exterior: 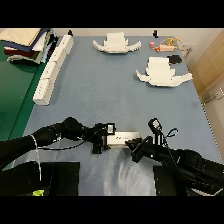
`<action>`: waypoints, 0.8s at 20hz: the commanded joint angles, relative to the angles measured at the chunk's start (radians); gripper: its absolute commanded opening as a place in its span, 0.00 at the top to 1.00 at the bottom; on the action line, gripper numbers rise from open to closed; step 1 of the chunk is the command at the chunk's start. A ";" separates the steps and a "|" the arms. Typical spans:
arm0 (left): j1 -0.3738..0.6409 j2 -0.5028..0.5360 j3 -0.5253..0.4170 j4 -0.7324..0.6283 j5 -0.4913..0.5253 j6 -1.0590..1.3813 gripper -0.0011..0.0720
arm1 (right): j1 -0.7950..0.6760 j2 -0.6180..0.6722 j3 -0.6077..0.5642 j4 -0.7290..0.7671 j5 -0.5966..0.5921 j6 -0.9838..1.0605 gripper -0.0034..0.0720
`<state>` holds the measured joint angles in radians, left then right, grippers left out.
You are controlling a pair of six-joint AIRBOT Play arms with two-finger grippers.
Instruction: Fold the box.
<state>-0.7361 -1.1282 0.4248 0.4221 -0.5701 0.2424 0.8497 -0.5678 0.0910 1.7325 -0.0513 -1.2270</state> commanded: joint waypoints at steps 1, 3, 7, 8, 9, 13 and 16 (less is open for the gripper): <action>0.000 0.000 0.000 0.000 0.002 0.001 0.27 | 0.000 0.012 0.005 0.000 0.024 -0.001 0.95; 0.000 0.000 0.000 0.000 0.002 0.001 0.27 | 0.000 0.008 0.004 -0.001 0.020 -0.001 0.95; 0.000 0.000 0.000 0.000 0.002 0.001 0.27 | 0.000 -0.036 0.004 -0.006 0.013 -0.002 0.95; 0.000 0.000 0.000 0.000 0.002 0.001 0.27 | 0.000 -0.052 0.004 -0.005 0.013 -0.003 0.95; 0.000 0.000 0.000 0.001 0.002 0.001 0.27 | 0.000 -0.064 0.004 -0.005 0.013 -0.002 0.95; 0.000 0.000 0.000 0.000 0.002 0.001 0.27 | 0.000 -0.090 0.002 -0.006 0.004 -0.003 0.95; 0.000 0.000 0.000 0.000 0.002 0.001 0.27 | 0.000 -0.093 -0.012 -0.005 -0.001 -0.003 0.95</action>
